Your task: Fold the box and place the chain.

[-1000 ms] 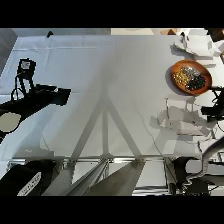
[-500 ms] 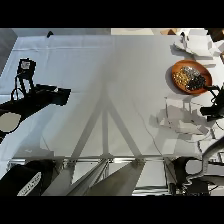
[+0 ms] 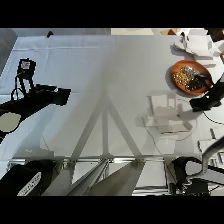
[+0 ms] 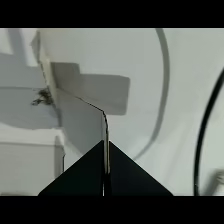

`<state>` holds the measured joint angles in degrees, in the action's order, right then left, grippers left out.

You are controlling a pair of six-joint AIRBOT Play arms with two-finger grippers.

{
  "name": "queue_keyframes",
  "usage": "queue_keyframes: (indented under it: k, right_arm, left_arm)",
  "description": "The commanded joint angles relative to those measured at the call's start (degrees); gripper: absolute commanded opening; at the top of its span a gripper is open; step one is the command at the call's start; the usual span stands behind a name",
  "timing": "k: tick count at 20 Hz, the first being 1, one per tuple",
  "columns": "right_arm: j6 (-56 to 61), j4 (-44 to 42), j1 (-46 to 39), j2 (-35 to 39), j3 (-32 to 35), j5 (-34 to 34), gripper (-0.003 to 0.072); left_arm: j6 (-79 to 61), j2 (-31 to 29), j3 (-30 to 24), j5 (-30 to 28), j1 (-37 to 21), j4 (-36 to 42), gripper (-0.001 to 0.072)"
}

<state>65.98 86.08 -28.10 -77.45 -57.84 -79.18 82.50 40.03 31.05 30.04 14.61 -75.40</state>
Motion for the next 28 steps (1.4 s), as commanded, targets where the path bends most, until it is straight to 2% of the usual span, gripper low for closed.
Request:
queue_keyframes:
  k: [1, 5, 7, 13, 18, 22, 24, 28]
  right_arm:
    - [-5.2, -15.3, 3.6, 2.1, 0.0, -1.2, 0.0009]
    - [-8.7, -26.9, 9.4, 2.2, 0.0, -0.1, 0.0008]
    - [-10.5, -31.9, 13.2, 2.2, 0.0, 3.1, 0.0008]
    - [-15.4, -46.3, 22.9, 2.2, 0.0, 20.0, 0.0008]
    - [-17.0, -50.2, 28.7, 2.2, 1.8, 33.6, 0.0006]
    - [-16.4, -50.8, 33.2, 2.2, 8.5, 45.4, 0.0006]
    - [-16.5, -55.1, 34.5, 2.2, 14.0, 51.5, 0.0005]
    - [-23.6, -60.9, 37.6, 3.6, 21.2, 57.5, 0.0005]
  left_arm:
    - [0.0, 0.0, 0.0, 0.0, 0.0, 0.0, 0.0697]
    - [0.0, 0.0, 0.0, 0.0, 0.0, 0.0, 0.0697]
    - [0.0, 0.0, 0.0, 0.0, 0.0, 0.0, 0.0697]
    - [0.0, 0.0, 0.0, 0.0, 0.0, 0.0, 0.0697]
    - [0.0, 0.0, 0.0, 0.0, 0.0, 0.0, 0.0697]
    - [0.0, 0.0, 0.0, 0.0, 0.0, 0.0, 0.0697]
    - [0.0, 0.0, 0.0, 0.0, 0.0, 0.0, 0.0697]
    - [0.0, 0.0, 0.0, 0.0, 0.0, 0.0, 0.0697]
